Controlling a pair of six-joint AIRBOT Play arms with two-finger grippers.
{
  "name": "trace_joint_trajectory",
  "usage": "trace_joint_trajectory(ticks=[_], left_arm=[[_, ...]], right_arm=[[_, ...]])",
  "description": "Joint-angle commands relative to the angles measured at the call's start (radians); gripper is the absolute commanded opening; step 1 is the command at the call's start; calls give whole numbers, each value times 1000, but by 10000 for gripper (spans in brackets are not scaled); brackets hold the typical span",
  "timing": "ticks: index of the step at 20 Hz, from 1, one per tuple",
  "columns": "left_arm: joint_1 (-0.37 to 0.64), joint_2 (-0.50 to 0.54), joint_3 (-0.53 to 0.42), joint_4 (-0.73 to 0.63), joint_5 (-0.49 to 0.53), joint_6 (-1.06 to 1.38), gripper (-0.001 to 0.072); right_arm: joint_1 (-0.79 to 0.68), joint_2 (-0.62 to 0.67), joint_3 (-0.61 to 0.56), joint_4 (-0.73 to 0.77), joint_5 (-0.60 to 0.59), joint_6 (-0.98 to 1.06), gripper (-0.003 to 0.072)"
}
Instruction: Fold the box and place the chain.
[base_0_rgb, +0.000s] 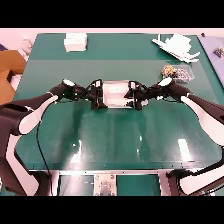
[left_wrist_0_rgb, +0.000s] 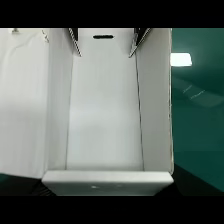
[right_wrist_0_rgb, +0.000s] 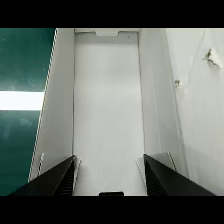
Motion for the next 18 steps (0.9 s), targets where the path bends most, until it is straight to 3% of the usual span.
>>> trace_joint_trajectory(ticks=[1, 2, 3, 10, 14, 15, 16, 17, 18], left_arm=[[0, 0, 0, 0, 2, 0, 529], [0, 0, 0, 0, 2, 0, 529], [0, 0, 0, 0, 2, 0, 529], [0, 0, 0, 0, 3, 0, 529], [0, 0, 0, 0, 4, 0, 529], [0, 0, 0, 0, 5, 0, 529], [0, 0, 0, 0, 5, 0, 529], [0, 0, 0, 0, 5, 0, 529], [0, 0, 0, 0, 5, 0, 529]], right_arm=[[0, -2, 0, -3, 0, -10, 545], [0, -2, 0, -3, 0, -12, 610], [0, -2, 0, -3, 0, -12, 617], [-24, 0, 7, -4, 8, 28, 616], [-47, 19, 19, -4, 79, 37, 611], [-48, 25, 19, -9, 99, 36, 554], [-49, 30, 21, -19, 119, 36, 320], [-52, 31, 24, -32, 131, 36, 232], [-57, 31, 27, -48, 134, 37, 214]])
